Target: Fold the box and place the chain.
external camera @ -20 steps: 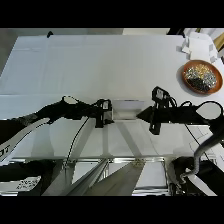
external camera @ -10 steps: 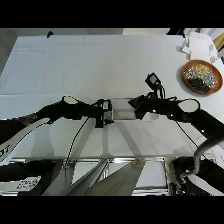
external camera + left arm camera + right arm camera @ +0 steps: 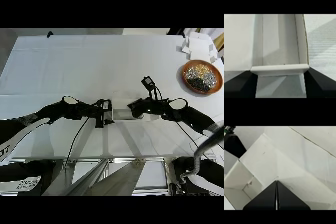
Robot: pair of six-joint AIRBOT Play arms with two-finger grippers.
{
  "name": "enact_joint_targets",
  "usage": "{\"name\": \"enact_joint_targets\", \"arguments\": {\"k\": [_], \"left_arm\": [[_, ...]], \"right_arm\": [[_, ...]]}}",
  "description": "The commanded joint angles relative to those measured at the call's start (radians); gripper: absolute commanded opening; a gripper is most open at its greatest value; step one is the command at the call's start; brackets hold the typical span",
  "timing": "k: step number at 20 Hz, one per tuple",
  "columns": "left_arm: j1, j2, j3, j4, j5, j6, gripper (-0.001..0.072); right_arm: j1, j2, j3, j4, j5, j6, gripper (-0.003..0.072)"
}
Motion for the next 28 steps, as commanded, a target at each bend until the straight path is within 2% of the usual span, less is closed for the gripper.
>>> {"name": "enact_joint_targets", "arguments": {"k": [1,5,8,10,13,15,17,19,21,22,23,24,28], "left_arm": [[0.0,0.0,0.0,0.0,0.0,0.001,0.015],[0.0,0.0,0.0,0.0,0.0,0.001,0.015],[0.0,0.0,0.0,0.0,0.0,0.001,0.015],[0.0,0.0,0.0,0.0,0.0,0.001,0.015],[0.0,0.0,0.0,0.0,0.0,0.001,0.015],[0.0,0.0,0.0,0.0,0.0,0.001,0.015],[0.0,0.0,0.0,0.0,0.0,0.001,0.015],[0.0,0.0,0.0,0.0,0.0,0.001,0.015],[0.0,0.001,0.0,0.0,0.0,0.001,0.015],[0.0,0.0,0.0,0.0,0.0,0.001,0.015],[0.0,0.0,0.0,0.0,0.0,0.001,0.015],[0.0,0.001,0.0,0.0,0.0,0.001,0.015],[0.0,0.0,0.0,0.0,0.0,0.001,0.015]], "right_arm": [[0.001,0.016,0.0,-0.001,0.046,0.077,0.0013],[0.001,0.18,0.0,-0.018,0.1,0.169,0.0013],[0.001,0.352,0.0,-0.138,0.164,0.264,0.0013],[0.001,0.462,0.0,-0.309,0.273,0.272,0.0013],[0.001,0.584,0.0,-0.717,0.436,0.27,0.0013],[0.001,0.614,-0.003,-1.019,0.472,0.27,0.0013],[-0.006,0.608,-0.018,-1.181,0.455,0.266,0.0013],[-0.031,0.59,-0.045,-1.168,0.357,0.163,0.0013],[-0.033,0.567,-0.074,-1.106,0.288,-0.056,0.0014],[-0.033,0.537,-0.077,-1.059,0.262,-0.136,0.0034],[-0.033,0.501,-0.077,-1.011,0.237,-0.164,0.013],[-0.033,0.457,-0.077,-0.973,0.221,-0.183,0.0176],[-0.039,0.303,-0.07,-0.948,0.198,-0.302,0.0178]]}}
